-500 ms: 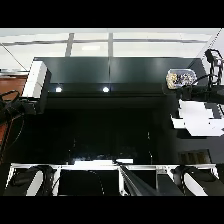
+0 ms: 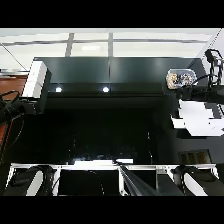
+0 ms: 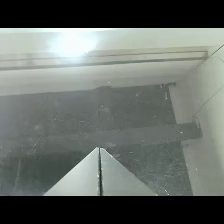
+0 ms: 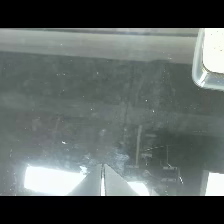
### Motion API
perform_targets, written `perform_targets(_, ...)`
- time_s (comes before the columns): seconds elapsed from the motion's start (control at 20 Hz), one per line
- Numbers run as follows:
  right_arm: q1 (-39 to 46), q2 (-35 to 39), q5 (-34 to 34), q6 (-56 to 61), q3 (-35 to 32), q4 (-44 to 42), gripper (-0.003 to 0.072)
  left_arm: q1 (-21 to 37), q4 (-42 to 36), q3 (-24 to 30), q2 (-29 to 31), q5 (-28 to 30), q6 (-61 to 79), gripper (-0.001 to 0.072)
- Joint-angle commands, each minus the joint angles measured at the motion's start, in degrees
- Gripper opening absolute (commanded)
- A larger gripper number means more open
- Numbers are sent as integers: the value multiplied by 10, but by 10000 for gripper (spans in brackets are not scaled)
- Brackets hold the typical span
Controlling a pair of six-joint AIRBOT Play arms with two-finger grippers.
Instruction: Fold the box and place the chain.
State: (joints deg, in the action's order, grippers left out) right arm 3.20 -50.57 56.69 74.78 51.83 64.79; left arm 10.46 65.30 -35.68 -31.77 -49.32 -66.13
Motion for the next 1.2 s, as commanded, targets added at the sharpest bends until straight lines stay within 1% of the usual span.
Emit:
perform_targets(0.0,0,0,0,0,0,0,15,0,0,0,0,0,0,26)
perform_targets(0.25,0,0,-5,0,0,-5,15,0,-9,0,0,1,-1,27)
perform_targets(0.3,0,0,-35,0,0,-14,15,0,-11,0,0,10,0,27)
perform_targets(0.4,0,0,-97,0,0,-35,15,0,-13,0,1,54,0,27)
perform_targets(0.6,0,0,-160,0,0,-37,15,0,-14,0,0,139,0,27)
perform_targets(0.7,0,-2,-215,0,0,-14,15,0,-30,0,-1,164,-1,27)
perform_targets(0.75,0,-8,-243,0,0,22,16,0,-48,0,-9,175,-1,33)
perform_targets(0.8,1,-20,-268,1,0,53,104,0,-79,0,-22,176,0,221)
perform_targets(0.85,4,-38,-281,3,0,66,534,-5,-97,0,-40,170,0,588)
perform_targets(0.9,10,-62,-277,5,0,74,710,-16,-101,0,-62,160,3,710)
perform_targets(0.95,24,-86,-266,6,2,104,709,-31,-100,-1,-83,150,22,710)
perform_targets(1.0,49,-106,-256,32,10,158,709,-45,-87,-7,-104,139,43,710)
perform_targets(1.05,90,-121,-243,88,25,209,709,-52,-50,-23,-119,114,40,710)
perform_targets(1.1,147,-134,-231,135,45,242,708,-52,-7,-43,-132,86,7,710)
perform_targets(1.15,206,-146,-231,149,60,248,708,-50,30,-60,-141,67,-38,710)
